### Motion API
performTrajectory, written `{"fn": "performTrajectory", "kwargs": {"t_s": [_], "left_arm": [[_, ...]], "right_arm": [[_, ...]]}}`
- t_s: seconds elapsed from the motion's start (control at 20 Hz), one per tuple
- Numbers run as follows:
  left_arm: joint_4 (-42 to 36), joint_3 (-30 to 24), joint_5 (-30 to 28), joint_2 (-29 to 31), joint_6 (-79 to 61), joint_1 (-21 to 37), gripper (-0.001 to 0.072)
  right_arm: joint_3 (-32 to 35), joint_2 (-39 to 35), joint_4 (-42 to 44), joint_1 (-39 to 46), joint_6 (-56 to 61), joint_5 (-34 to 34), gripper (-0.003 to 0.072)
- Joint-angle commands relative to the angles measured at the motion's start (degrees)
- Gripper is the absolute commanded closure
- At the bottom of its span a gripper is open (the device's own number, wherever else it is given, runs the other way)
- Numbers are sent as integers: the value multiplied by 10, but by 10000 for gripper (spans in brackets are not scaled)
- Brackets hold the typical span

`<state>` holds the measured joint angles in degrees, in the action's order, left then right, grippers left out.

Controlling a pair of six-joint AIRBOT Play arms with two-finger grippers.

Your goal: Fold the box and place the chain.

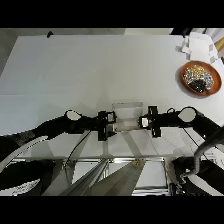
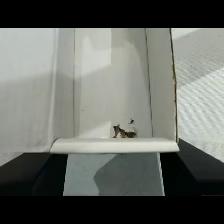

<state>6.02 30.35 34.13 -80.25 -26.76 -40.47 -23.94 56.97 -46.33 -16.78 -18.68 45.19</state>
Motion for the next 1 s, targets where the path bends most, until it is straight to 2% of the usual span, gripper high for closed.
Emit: {"fn": "performTrajectory", "kwargs": {"t_s": [0.0,0.2,0.25,0.3,0.35,0.5,0.6,0.9,0.95], "left_arm": [[0,0,0,0,0,0,559],[0,0,0,0,0,0,559],[0,0,0,0,0,0,559],[0,0,0,0,0,0,559],[0,0,0,0,0,0,559],[0,0,0,0,0,0,559],[0,0,0,0,0,0,559],[0,0,0,0,0,0,559],[0,0,0,0,0,0,559]], "right_arm": [[0,3,36,-1,-13,4,520],[0,10,51,-1,-14,4,507],[0,11,50,-1,-14,5,482],[0,11,50,-1,-13,5,396],[0,12,50,-1,-13,4,343],[0,16,50,-1,-13,5,341],[0,20,50,-1,-13,5,227],[0,23,50,-1,-13,7,207],[1,23,50,-1,-13,9,166]]}}
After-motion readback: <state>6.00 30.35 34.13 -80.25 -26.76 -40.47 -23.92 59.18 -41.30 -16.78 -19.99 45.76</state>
